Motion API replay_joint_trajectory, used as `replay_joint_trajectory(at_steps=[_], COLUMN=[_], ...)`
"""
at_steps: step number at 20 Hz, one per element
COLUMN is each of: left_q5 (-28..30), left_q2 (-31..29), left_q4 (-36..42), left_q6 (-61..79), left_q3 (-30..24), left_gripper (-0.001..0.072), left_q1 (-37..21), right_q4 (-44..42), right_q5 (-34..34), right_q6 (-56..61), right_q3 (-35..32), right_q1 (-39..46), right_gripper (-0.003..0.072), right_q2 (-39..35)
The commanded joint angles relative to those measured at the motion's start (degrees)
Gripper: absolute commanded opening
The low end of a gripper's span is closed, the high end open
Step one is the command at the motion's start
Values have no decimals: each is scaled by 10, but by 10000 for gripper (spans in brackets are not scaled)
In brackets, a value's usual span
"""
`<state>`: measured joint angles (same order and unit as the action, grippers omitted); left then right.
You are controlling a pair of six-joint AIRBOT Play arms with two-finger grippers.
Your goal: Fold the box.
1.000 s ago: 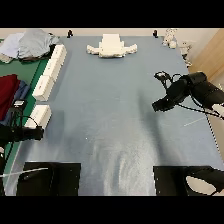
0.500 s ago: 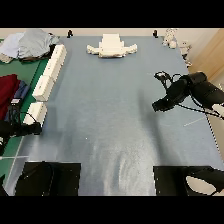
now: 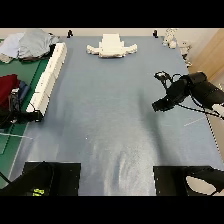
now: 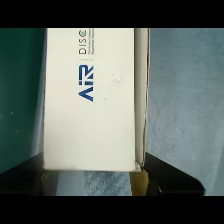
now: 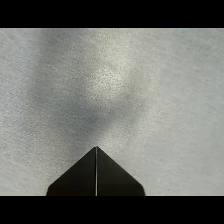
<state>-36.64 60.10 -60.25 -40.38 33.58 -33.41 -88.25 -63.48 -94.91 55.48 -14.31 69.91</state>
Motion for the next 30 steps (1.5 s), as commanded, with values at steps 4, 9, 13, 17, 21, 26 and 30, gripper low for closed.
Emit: replay_joint_trajectory(at_steps=[4, 9, 13, 17, 21, 26, 30], left_q5=[23, 25, 31, 31, 31, 31, 31], left_q2=[109, 158, 167, 167, 167, 167, 163], left_q4=[28, 32, 32, 35, 35, 37, 33], left_q6=[1, 1, 19, 25, 24, 24, 20], left_q3=[66, 118, 131, 131, 131, 131, 131], left_gripper=[512, 512, 511, 512, 512, 663, 699], left_q1=[52, 53, 63, 66, 66, 66, 66], right_q4=[0, 0, 0, 0, 0, 0, 0], right_q5=[0, 0, 0, 0, 0, 0, 0], right_q6=[0, 0, 0, 0, 0, 0, 0], right_q3=[0, 0, 0, 0, 0, 0, 0], right_q1=[0, 0, 0, 0, 0, 0, 0], right_gripper=[6, 6, 6, 6, 6, 6, 6], right_q2=[0, 0, 0, 0, 0, 0, 0])
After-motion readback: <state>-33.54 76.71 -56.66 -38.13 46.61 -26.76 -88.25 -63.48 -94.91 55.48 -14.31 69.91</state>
